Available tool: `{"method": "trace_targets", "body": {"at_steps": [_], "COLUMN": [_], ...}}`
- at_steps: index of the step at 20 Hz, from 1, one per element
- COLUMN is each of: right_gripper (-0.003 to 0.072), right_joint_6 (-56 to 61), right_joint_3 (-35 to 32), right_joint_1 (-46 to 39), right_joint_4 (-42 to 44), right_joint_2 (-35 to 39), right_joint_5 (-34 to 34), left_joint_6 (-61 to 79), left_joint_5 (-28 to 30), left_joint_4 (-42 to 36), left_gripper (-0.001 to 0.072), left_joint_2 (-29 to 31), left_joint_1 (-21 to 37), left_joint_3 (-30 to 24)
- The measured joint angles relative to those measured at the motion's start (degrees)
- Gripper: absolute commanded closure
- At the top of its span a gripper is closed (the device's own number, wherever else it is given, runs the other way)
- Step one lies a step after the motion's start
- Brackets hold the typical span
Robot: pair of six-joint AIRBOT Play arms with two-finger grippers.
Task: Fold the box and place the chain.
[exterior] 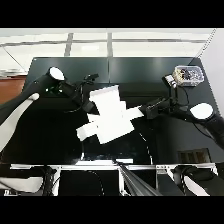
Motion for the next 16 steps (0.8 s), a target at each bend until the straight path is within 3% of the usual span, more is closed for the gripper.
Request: {"method": "trace_targets", "body": {"at_steps": [3, 6, 10, 16], "right_gripper": [0.0001, 0.0001, 0.0001, 0.0001], "right_joint_6": [-0.11, -8.59, -24.74, -34.99], "right_joint_3": [2.25, 3.06, 3.15, 0.79], "right_joint_1": [-0.68, 0.02, 3.15, 9.14], "right_joint_4": [-1.84, -3.34, -10.4, -14.21], "right_joint_2": [0.0, 0.0, -0.31, -3.93], "right_joint_5": [-0.79, 0.39, 5.9, 8.72], "left_joint_6": [12.94, 21.57, 29.42, 35.95], "left_joint_5": [8.02, 14.34, 22.32, 25.68], "left_joint_4": [-0.59, 1.73, 3.13, 3.78], "left_gripper": [0.0683, 0.0681, 0.0681, 0.0681], "left_joint_2": [5.95, 6.78, 5.03, 3.8], "left_joint_1": [-2.69, -4.61, -6.16, -7.69], "left_joint_3": [-6.88, -9.9, -10.8, -10.51]}}
